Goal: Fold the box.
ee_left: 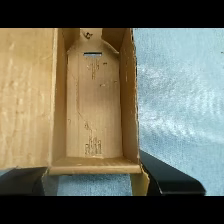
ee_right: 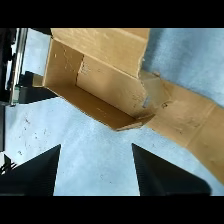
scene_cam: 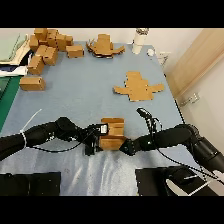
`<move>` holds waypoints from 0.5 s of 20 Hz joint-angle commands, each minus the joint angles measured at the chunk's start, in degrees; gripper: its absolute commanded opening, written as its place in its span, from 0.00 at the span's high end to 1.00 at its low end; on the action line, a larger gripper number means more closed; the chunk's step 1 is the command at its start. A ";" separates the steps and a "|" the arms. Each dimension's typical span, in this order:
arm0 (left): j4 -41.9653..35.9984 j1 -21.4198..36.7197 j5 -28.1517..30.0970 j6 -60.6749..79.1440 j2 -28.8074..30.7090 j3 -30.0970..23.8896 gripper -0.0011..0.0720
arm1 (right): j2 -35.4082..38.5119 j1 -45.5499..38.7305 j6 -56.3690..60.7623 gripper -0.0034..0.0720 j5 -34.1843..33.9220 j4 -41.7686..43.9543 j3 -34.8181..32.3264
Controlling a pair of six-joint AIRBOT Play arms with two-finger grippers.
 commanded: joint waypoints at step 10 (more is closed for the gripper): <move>0.04 -0.02 -0.09 -0.04 -0.04 0.04 0.34 | -22.29 0.04 -10.49 0.95 14.29 1.92 12.13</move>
